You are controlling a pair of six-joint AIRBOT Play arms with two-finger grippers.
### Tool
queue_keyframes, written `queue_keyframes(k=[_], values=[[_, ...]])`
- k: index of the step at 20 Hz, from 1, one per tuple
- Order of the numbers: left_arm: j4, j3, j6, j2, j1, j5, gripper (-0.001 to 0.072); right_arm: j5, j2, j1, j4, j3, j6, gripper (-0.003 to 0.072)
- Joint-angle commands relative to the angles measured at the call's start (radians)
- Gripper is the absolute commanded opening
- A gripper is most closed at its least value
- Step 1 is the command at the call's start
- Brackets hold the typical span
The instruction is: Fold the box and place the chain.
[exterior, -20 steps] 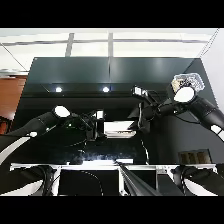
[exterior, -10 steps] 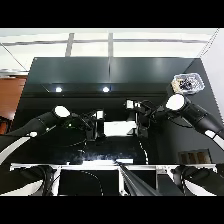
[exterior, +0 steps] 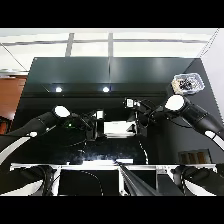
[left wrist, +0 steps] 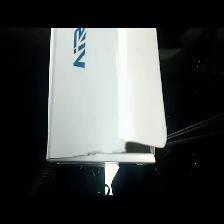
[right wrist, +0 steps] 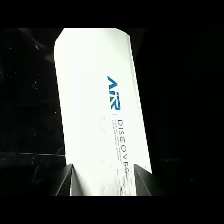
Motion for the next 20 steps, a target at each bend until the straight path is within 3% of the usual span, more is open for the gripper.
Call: queue_keyframes(k=[1,3,5,10,18,19,20], values=[[0.000,0.001,0.000,-0.001,0.000,-0.001,0.0355,0.031,0.000,0.001,0.001,0.000,0.029,0.0430],[0.000,0.001,0.000,-0.001,0.000,-0.001,0.0354,0.068,0.000,0.001,-0.002,0.000,0.029,0.0428],[0.000,0.001,0.000,-0.001,0.000,-0.001,0.0355,0.067,0.000,0.001,-0.003,0.000,0.028,0.0146],[0.000,0.001,0.000,-0.001,0.000,-0.001,0.0355,0.019,0.000,0.001,-0.001,0.000,0.027,0.0147],[0.000,0.001,0.000,-0.001,0.000,-0.001,0.0355,0.049,0.000,0.027,-0.026,0.000,0.028,0.0154],[0.000,0.001,0.000,-0.001,0.000,-0.001,0.0354,0.047,0.000,0.033,-0.033,0.000,0.029,0.0274],[0.000,0.001,0.000,-0.001,0.000,-0.001,0.0355,0.045,0.000,0.035,-0.033,0.000,0.038,0.0275]])
